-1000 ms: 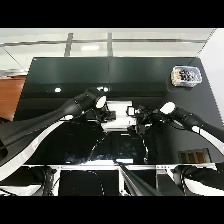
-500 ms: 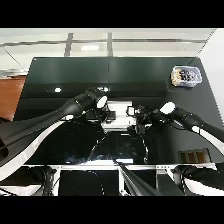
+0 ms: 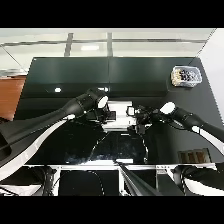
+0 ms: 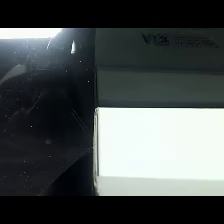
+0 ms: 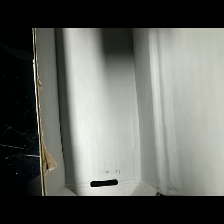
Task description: Fold the box and place the chain.
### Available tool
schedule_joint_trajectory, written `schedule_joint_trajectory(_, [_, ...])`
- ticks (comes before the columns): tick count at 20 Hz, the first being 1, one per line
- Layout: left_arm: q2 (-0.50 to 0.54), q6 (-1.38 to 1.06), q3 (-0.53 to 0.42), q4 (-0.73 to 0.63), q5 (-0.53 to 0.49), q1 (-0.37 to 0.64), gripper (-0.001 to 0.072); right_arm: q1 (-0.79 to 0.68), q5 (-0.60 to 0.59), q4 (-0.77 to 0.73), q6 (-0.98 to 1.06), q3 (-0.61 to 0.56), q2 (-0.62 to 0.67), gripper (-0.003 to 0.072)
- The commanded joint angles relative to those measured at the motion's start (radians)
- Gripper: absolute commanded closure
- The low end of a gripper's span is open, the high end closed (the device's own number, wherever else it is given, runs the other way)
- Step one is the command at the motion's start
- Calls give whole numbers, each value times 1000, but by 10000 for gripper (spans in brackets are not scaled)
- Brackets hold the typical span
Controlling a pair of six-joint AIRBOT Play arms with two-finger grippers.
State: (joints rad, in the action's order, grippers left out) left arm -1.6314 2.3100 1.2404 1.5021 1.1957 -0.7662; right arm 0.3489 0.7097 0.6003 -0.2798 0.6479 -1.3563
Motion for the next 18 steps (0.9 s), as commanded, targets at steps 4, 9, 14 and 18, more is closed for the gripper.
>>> schedule_joint_trajectory(4, [-4, -19, 0, 0, 4, -1, 683, 0, -2, 0, 16, 0, -1, 133])
schedule_joint_trajectory(9, [-4, -52, 0, 1, 11, 0, 682, -21, 57, 123, 67, 0, 92, 44])
schedule_joint_trajectory(14, [-4, -59, 0, 4, 10, 0, 682, -33, 98, 143, 66, 0, 127, 54])
schedule_joint_trajectory(18, [-4, -59, 0, 4, 10, 0, 682, -29, 115, 122, 63, 0, 127, 197])
